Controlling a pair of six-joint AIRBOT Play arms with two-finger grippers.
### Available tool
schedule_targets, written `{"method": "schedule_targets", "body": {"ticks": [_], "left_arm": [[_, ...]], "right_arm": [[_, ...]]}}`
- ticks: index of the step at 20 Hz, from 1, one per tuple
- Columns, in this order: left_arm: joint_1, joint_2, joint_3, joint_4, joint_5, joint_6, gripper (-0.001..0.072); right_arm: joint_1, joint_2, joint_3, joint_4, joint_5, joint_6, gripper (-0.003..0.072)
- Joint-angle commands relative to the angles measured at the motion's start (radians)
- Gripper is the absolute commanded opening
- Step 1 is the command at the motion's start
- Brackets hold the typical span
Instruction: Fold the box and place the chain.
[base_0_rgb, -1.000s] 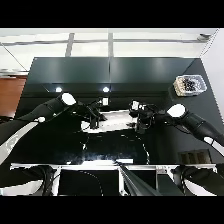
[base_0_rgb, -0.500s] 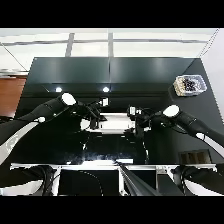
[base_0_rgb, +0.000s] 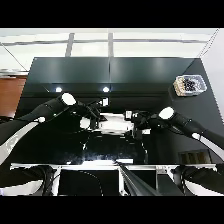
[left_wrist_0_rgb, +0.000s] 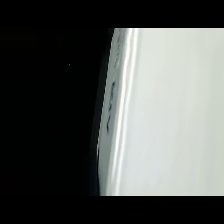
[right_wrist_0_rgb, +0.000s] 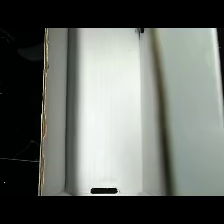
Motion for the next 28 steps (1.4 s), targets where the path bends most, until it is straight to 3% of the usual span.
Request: {"method": "schedule_targets", "body": {"ticks": [1, 21, 22, 23, 26, 27, 28], "left_arm": [[0.0, 0.0, 0.0, 0.0, 0.001, -0.001, 0.0029], [0.0, 0.0, 0.0, 0.0, 0.001, -0.001, 0.0029], [0.0, 0.0, 0.0, 0.0, 0.001, -0.001, 0.003], [0.0, 0.0, 0.0, -0.001, 0.001, -0.001, 0.003], [0.0, 0.0, 0.0, 0.0, 0.001, -0.002, 0.0033], [0.0, 0.002, 0.0, 0.0, 0.001, -0.005, 0.0113], [0.0, 0.011, 0.0, 0.0, 0.001, -0.018, 0.0342]], "right_arm": [[0.028, -0.003, 0.0, -0.05, -0.039, 0.047, 0.0628], [-0.014, -0.003, 0.0, -0.06, -0.013, 0.089, 0.0627], [-0.014, -0.003, 0.0, -0.06, -0.015, 0.09, 0.0605], [-0.014, -0.003, 0.0, -0.061, -0.016, 0.091, 0.0502], [-0.014, -0.003, 0.0, -0.061, -0.015, 0.092, 0.0495], [-0.014, -0.003, 0.0, -0.061, -0.015, 0.091, 0.0495], [-0.014, -0.003, 0.0, -0.064, -0.01, 0.091, 0.0495]]}}
